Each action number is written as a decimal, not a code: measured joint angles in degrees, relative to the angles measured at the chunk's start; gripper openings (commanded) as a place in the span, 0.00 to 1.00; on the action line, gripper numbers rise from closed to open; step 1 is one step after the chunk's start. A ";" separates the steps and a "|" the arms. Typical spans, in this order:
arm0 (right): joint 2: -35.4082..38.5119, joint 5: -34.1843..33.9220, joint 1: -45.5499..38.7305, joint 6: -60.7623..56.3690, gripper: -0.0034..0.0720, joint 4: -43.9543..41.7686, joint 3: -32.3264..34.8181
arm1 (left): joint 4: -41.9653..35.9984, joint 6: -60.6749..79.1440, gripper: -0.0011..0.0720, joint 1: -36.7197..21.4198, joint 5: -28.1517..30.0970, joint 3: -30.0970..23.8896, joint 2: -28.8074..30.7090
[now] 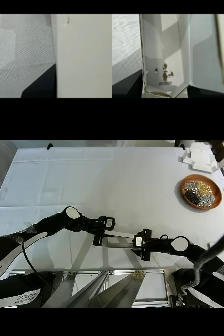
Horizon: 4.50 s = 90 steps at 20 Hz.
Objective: Fold the box and place the chain.
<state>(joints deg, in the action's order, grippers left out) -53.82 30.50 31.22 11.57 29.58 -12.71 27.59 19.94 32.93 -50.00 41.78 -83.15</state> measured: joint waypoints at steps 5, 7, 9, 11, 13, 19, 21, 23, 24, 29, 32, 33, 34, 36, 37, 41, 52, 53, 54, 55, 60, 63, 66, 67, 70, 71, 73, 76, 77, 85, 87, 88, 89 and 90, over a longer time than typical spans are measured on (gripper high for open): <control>-0.63 0.00 0.00 0.76 0.63 0.13 0.00 | -0.09 0.00 0.03 0.02 0.02 0.00 0.00; -0.70 0.00 0.00 0.87 0.58 0.22 0.00 | -0.09 0.00 0.03 0.02 0.00 0.00 0.00; -0.74 0.00 0.00 0.90 0.58 0.35 0.00 | -0.11 0.00 0.03 0.02 0.00 0.00 0.00; -0.74 0.02 0.00 0.92 0.59 0.42 0.00 | -0.11 0.00 0.03 0.02 0.02 0.00 0.00; -0.74 0.02 0.00 0.94 0.59 0.46 0.00 | -0.11 0.00 0.03 0.02 0.02 0.00 0.00; -0.85 0.46 0.02 1.18 0.89 0.96 0.09 | -0.15 0.00 0.03 0.02 0.07 0.00 0.00; -0.83 0.33 0.04 1.20 0.89 0.79 0.09 | -0.15 0.02 0.03 0.04 0.11 0.00 0.00; -0.83 0.28 0.04 1.09 0.89 0.39 0.11 | -0.13 0.00 0.03 0.04 0.11 0.00 0.00; -0.83 0.24 0.04 1.09 0.88 0.13 0.11 | -0.15 0.00 0.03 0.04 0.11 0.00 0.00; -0.83 0.24 0.04 0.90 0.75 -1.44 0.11 | -0.11 0.00 0.03 0.02 0.02 0.00 0.00; -0.94 0.20 -0.11 0.92 0.68 -2.21 0.11 | -0.11 0.00 0.03 0.02 0.00 0.00 0.00; -1.07 0.26 -0.33 0.94 0.66 -2.38 0.11 | -0.11 0.00 0.03 0.02 0.00 0.00 0.00; -1.22 0.28 -0.61 1.05 0.66 -2.49 0.11 | -0.13 0.00 0.03 0.02 0.02 0.00 0.00; -1.53 0.28 -0.98 1.11 0.66 -2.60 0.09 | -0.11 0.00 0.03 0.02 0.02 0.00 0.00; -1.64 0.26 -1.14 1.11 0.66 -2.62 0.09 | -0.13 0.00 0.03 0.02 0.02 0.00 0.00; -2.03 -0.35 -1.31 1.09 0.65 -2.58 0.09 | -0.13 -0.02 0.03 0.02 0.04 0.00 0.00; -2.12 -4.42 -1.38 0.92 0.63 -1.18 0.09 | -0.17 0.00 0.03 0.00 0.37 0.02 0.00; -2.12 -4.68 -1.38 0.90 0.63 -1.14 0.09 | -0.17 0.00 0.03 0.00 0.35 0.02 0.00; -2.12 -4.90 -1.38 0.92 0.63 -1.09 0.09 | -0.17 0.00 0.03 0.00 0.33 0.02 0.00; -2.12 -5.07 -1.38 0.92 0.63 -1.09 0.09 | -0.17 0.00 0.03 -0.02 0.31 0.02 0.00; -2.12 -5.53 -1.38 0.90 0.63 -0.98 0.09 | -0.15 -0.02 0.03 -0.02 0.22 0.02 0.00; -2.12 -5.66 -1.38 0.87 0.63 -0.96 0.09 | -0.13 0.00 0.03 -0.02 0.15 0.02 0.00; -2.12 -5.77 -1.38 0.81 0.63 -0.94 0.09 | -0.13 0.00 0.03 -0.02 0.11 0.04 0.00; -2.12 -5.79 -1.38 0.79 0.63 -0.96 0.09 | -0.13 -0.02 0.03 -0.02 0.09 0.04 0.00; -2.12 -5.79 -1.38 0.74 0.64 -0.94 0.09 | -0.13 -0.02 0.03 -0.02 0.07 0.04 0.00; -2.12 -5.79 -1.38 0.74 0.64 -0.96 0.09 | -0.13 0.00 0.03 -0.02 0.04 0.04 0.00; -2.12 -5.70 -1.38 0.76 0.64 -1.03 0.09 | -0.13 0.00 0.03 -0.02 0.04 0.04 0.00; -2.12 -5.33 -1.42 0.92 0.64 -1.31 0.07 | -0.13 -0.02 0.03 -0.02 0.02 0.04 0.00; -2.12 -5.18 -1.42 0.98 0.68 -1.49 0.04 | -0.13 0.00 0.03 -0.02 0.02 0.04 0.00; -2.16 -1.57 -3.85 3.52 0.69 -5.20 0.09 | -0.11 -0.02 0.03 -0.02 -0.17 0.04 0.00; -2.16 -0.83 -4.20 3.74 0.70 -5.60 0.09 | -0.11 -0.02 0.03 -0.02 -0.17 0.02 0.00; -2.16 -0.63 -4.31 3.82 0.70 -5.66 0.09 | -0.09 -0.02 0.03 0.00 -0.17 0.02 0.00; -2.16 -0.39 -4.39 3.89 0.70 -5.81 0.09 | -0.09 -0.02 0.03 0.00 -0.20 0.02 0.00; -2.16 -0.24 -4.46 3.93 0.75 -5.86 0.09 | -0.09 -0.02 0.03 -0.02 -0.17 0.02 0.00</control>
<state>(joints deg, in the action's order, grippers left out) -55.99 30.26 26.76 15.51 23.73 -12.62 27.51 19.92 32.91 -50.17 41.80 -83.15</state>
